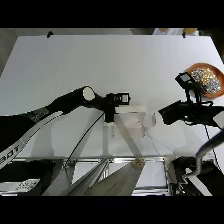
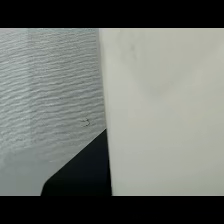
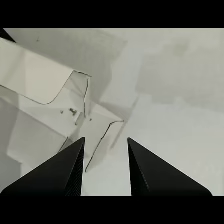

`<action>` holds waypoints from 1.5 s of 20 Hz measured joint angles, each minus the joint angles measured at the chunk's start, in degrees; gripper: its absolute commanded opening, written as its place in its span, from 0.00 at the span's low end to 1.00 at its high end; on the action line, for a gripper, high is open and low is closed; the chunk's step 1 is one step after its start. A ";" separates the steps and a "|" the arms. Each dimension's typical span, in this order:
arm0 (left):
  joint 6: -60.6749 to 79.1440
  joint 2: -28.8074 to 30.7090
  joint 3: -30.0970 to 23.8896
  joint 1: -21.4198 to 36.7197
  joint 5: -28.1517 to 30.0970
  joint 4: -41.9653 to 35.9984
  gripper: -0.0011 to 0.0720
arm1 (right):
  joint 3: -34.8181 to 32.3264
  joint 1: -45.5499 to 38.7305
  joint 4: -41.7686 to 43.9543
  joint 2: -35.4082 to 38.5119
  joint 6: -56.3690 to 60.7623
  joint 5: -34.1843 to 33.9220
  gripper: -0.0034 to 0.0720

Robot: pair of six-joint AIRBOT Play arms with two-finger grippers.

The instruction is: Fold the box and place the chain.

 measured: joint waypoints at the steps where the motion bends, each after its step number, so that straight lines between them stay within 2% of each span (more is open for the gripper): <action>1: 0.00 0.44 -0.02 -0.02 -0.37 0.07 0.02 | 0.00 0.00 -0.11 0.00 0.00 0.00 0.44; 9: -1.29 3.39 -0.07 -0.04 -0.35 0.44 0.03 | 0.00 0.00 -0.39 0.00 0.00 0.00 0.44; 11: -2.03 3.52 -0.07 -0.07 -1.77 0.28 0.14 | 0.00 0.00 -0.42 0.00 0.00 0.00 0.44; 12: -2.36 3.52 -0.07 -0.04 -2.93 0.24 0.14 | 0.00 0.00 -0.42 0.00 0.00 0.00 0.44; 15: -2.69 3.30 -0.07 -0.04 -6.21 0.11 0.31 | 0.00 0.00 -0.44 0.00 0.00 0.02 0.44; 21: -2.95 1.75 -0.07 -0.04 -9.90 0.02 0.28 | 0.00 0.00 -0.42 0.00 0.00 0.02 0.44; 22: -2.95 1.38 -0.07 -0.04 -10.08 0.04 0.18 | 0.00 0.00 -0.42 0.00 0.02 0.02 0.44; 25: -2.97 0.31 -0.04 -0.04 -10.10 -0.09 0.05 | 0.00 0.00 -0.42 0.00 0.02 0.04 0.44; 30: -2.99 -0.44 0.02 -0.83 -10.19 -0.37 0.02 | 0.00 0.00 -0.42 0.00 0.02 0.04 0.44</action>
